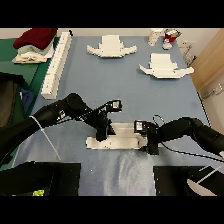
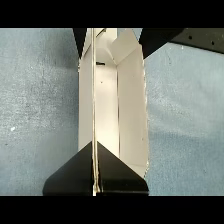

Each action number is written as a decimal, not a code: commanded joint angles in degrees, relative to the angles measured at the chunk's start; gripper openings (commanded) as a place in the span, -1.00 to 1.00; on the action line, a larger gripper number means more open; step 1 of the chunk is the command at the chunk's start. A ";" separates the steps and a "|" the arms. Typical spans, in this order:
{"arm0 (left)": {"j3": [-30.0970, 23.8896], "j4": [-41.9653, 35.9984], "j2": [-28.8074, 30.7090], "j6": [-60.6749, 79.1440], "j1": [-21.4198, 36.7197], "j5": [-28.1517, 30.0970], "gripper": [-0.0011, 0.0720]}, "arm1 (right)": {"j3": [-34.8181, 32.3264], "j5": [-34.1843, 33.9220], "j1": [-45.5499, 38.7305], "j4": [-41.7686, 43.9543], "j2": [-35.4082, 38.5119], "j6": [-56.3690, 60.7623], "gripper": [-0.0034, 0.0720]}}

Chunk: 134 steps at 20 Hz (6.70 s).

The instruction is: Fold the box.

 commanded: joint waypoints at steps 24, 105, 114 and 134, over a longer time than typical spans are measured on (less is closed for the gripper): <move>0.04 0.00 0.04 0.00 0.02 0.02 -0.93 | -2.03 3.65 0.33 1.25 -2.71 -4.61 0.26; 4.44 -12.11 -2.93 -39.52 2.64 1.20 -0.94 | -2.03 3.28 0.31 0.90 -2.71 -4.63 0.26; -4.98 21.11 27.61 -39.98 -12.07 0.90 -0.94 | -2.03 3.28 0.31 0.87 -2.71 -4.63 0.26; -17.09 1.60 13.88 5.35 -2.51 12.04 0.93 | -2.03 3.28 0.28 0.52 -2.75 -4.63 0.26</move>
